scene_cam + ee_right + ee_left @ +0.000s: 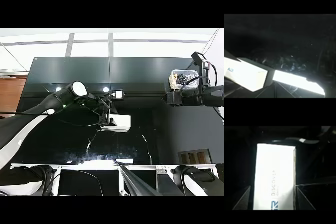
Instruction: Fold the box and place the chain.
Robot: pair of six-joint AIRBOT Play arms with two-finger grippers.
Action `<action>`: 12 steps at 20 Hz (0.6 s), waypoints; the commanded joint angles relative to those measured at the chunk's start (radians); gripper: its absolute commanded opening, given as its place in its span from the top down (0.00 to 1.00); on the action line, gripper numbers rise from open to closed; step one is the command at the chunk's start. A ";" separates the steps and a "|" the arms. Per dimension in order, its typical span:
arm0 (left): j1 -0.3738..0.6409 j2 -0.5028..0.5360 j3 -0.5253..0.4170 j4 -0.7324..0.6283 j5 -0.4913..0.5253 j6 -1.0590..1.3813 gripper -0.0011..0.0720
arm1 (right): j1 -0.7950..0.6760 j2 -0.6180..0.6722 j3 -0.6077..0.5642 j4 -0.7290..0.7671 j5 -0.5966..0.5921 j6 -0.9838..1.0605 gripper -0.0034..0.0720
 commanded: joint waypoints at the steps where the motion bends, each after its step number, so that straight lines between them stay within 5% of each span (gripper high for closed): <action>1: -0.004 -0.026 0.008 0.002 -0.029 -0.016 0.02 | 0.000 0.000 -0.009 0.000 -0.002 0.002 0.93; 12: -0.050 -0.048 0.007 0.116 0.006 -0.037 0.01 | 0.000 0.000 -0.014 0.000 -0.016 0.002 0.93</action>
